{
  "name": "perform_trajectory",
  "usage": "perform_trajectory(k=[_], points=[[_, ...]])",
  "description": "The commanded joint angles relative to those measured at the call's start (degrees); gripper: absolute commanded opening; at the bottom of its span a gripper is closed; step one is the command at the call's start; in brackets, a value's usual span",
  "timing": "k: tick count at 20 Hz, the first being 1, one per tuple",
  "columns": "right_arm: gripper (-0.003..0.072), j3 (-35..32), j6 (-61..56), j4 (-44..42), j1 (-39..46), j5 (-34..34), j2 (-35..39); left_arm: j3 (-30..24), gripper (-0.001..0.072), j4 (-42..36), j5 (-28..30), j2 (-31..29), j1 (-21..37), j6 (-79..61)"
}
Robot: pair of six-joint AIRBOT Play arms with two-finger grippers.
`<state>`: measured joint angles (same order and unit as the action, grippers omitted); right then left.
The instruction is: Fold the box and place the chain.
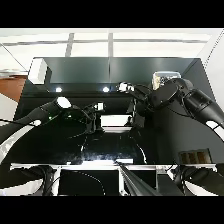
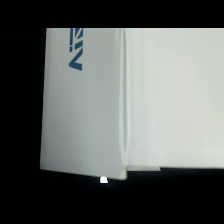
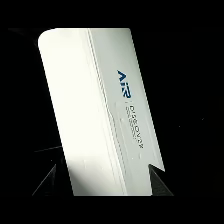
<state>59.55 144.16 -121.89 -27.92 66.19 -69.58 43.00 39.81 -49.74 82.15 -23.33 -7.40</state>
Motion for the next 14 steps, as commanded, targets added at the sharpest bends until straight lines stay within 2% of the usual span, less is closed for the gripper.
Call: perform_trajectory(k=[1,6,14], points=[[0.0708,-0.09,-1.07,0.33,0.52,-0.74,-0.39,-0.02,0.0441,0.00,0.00,0.02,0.04,0.00],[0.0708,-1.51,-1.05,0.70,0.52,-3.28,-2.99,-0.02,0.0441,0.00,0.00,0.02,0.04,0.00],[0.0708,-1.51,-1.05,2.38,0.42,-3.13,-5.81,-0.02,0.0441,0.00,0.02,0.02,0.04,0.00]])
